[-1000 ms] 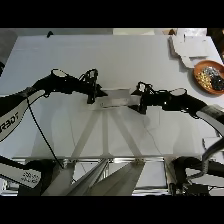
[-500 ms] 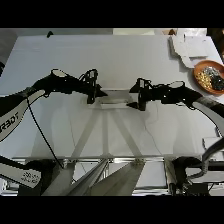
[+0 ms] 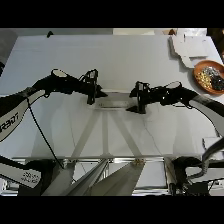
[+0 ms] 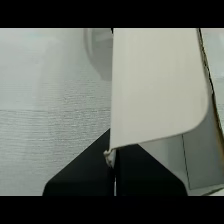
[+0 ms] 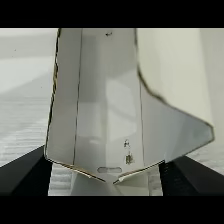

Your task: Fold the box and place the chain.

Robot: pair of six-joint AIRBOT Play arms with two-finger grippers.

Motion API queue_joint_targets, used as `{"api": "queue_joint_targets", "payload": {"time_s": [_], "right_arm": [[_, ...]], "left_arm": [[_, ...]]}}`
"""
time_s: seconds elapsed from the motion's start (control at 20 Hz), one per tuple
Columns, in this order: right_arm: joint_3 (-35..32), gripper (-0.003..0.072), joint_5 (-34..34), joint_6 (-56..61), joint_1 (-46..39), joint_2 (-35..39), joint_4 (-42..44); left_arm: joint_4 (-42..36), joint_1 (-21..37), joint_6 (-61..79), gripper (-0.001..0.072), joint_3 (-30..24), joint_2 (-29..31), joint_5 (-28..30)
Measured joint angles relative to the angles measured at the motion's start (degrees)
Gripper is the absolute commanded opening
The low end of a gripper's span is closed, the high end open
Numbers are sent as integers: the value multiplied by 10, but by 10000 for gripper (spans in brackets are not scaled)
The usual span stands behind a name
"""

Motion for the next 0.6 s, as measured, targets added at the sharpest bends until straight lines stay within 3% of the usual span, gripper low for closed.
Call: {"api": "queue_joint_targets", "payload": {"time_s": [0.6], "right_arm": [[1,696,-19,34,18,-12,4]], "left_arm": [[-1,0,0,13,0,0,2]]}}
